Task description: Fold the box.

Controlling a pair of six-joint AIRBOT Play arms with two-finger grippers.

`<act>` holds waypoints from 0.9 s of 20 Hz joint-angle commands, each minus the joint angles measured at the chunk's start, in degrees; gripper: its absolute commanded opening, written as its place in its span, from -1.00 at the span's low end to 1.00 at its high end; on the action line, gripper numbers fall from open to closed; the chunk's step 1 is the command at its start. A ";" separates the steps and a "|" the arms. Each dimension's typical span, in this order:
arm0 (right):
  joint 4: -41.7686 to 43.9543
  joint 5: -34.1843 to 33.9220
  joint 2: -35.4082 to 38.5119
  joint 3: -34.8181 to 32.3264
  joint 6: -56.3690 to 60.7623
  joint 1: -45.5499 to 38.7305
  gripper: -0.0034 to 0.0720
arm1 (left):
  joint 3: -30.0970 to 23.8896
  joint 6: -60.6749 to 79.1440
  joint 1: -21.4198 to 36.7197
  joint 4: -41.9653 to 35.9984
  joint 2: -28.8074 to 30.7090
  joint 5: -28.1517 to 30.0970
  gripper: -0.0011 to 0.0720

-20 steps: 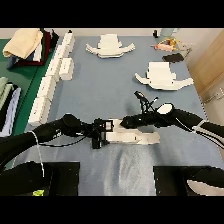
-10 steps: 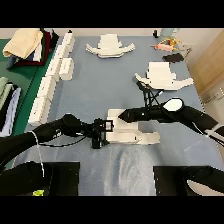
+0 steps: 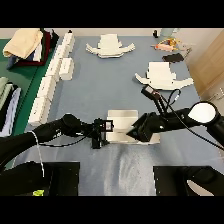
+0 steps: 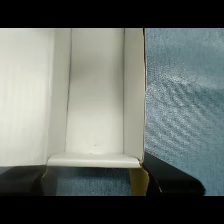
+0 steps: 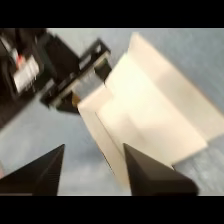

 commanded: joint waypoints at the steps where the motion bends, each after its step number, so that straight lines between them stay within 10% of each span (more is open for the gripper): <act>1: -15.32 7.21 2.99 -1.62 -2.34 0.02 0.82 | -0.02 -0.02 0.02 0.00 -0.02 0.02 0.47; 6: -24.81 2.23 1.70 -5.14 -14.78 0.02 0.82 | -0.02 -0.02 0.02 0.00 -0.02 0.02 0.47; 18: -12.55 -12.85 -8.15 -9.27 -39.74 0.04 0.80 | -0.02 -0.02 0.02 0.00 -0.02 0.02 0.47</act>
